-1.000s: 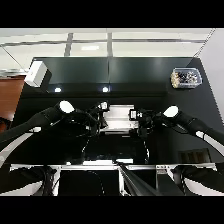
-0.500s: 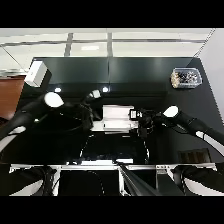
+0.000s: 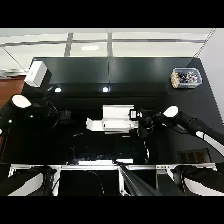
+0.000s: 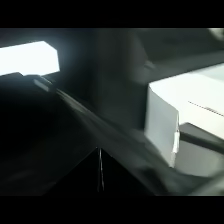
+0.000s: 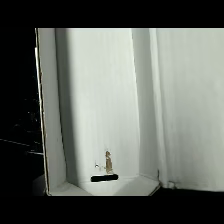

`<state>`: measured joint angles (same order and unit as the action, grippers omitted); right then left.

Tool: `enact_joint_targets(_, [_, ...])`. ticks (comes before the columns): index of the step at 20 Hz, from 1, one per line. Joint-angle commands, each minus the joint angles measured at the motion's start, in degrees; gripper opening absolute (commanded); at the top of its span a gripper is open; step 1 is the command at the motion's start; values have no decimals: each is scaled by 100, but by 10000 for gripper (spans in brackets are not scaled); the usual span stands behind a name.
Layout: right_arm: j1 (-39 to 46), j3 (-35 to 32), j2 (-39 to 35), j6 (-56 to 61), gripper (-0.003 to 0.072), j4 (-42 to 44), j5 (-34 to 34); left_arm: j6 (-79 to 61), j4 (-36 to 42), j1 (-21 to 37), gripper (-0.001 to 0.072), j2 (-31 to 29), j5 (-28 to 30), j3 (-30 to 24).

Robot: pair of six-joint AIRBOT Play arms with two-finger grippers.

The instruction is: Fold the box and place the chain.

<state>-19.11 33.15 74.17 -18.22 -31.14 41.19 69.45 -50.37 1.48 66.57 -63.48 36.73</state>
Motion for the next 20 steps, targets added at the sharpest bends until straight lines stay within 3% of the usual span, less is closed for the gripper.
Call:
enact_joint_targets(1, [-4,4,2,-2,487,0,2,144,887,197,23,645,-286,-378])
enact_joint_targets(5, [-4,4,2,-2,487,0,4,297,1038,-708,23,1235,306,-280])
enact_joint_targets(7, [-4,4,2,-2,487,0,4,131,1585,-1117,24,1375,579,-251])
enact_joint_targets(10, [-4,4,2,-2,487,0,2,-501,2291,-1346,24,1587,566,-177])
enact_joint_targets(13, [-4,4,2,-2,487,0,4,-907,2380,-1257,31,1609,404,-31])
enact_joint_targets(14, [-4,4,2,-2,487,0,4,-1021,2365,-1193,138,1609,254,59])
enact_joint_targets(16, [-4,4,2,-2,487,0,4,-1121,2361,-1082,582,1609,-15,240])
enact_joint_targets(17, [-4,4,2,-2,487,2,4,-1123,2356,-1038,666,1609,-98,328])
enact_joint_targets(18, [-4,4,2,-2,487,2,4,-1126,2358,-1023,698,1609,-160,424])
enact_joint_targets(20, [-4,4,2,-2,487,0,2,-1123,2361,-1075,698,1611,-212,560])
